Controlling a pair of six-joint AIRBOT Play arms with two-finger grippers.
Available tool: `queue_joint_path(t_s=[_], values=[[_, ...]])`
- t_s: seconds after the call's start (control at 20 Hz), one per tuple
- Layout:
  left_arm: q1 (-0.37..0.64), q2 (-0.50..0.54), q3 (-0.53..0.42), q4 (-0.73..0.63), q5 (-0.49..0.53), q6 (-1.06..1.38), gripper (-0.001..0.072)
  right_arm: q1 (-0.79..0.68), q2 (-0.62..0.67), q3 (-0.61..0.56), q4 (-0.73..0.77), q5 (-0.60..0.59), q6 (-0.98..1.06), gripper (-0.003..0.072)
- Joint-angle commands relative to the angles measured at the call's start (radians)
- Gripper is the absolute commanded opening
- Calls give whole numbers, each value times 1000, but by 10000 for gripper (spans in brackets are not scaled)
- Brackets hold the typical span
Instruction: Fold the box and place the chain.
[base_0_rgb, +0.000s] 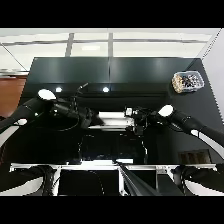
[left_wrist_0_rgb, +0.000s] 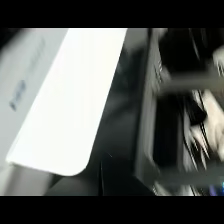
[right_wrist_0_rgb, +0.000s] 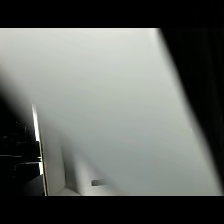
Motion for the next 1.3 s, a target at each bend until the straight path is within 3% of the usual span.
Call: queue_joint_path(t_s=[0.0, 0.1, 0.15, 0.25, 0.35, 0.7, 0.85, 0.95, 1.05, 1.2, 1.25], values=[[-11, -14, -41, -311, 359, 173, 29, 1, 0, 0, 1, -1, 0, 489], [-13, -19, -22, -208, 486, 183, 30, 1, 0, 0, 1, -1, 0, 489], [-19, -29, -2, -82, 498, 171, 29, 1, 0, 0, 1, -1, 0, 489], [-39, -63, 48, 165, 467, 47, 30, 1, 0, 0, 2, -1, 0, 489], [-63, -110, 94, 285, 384, 17, 30, 1, 0, 0, 2, -1, 0, 489], [-98, -160, 153, 348, 332, 12, 30, 1, 0, 0, 2, -1, 0, 489], [-35, -94, 238, 413, 212, -104, 28, 1, 0, 0, 2, -1, 0, 489], [25, 2, 238, 432, 169, -117, 28, 1, 0, 0, 2, -1, 0, 489], [79, 100, 183, 428, 135, -117, 28, 1, 0, 0, 2, -2, 0, 489], [111, 192, 12, 332, 130, 31, 31, 1, 0, 0, 2, -1, 0, 489], [103, 195, -42, 295, 132, 126, 84, 1, 0, 0, 2, -1, 0, 489]])
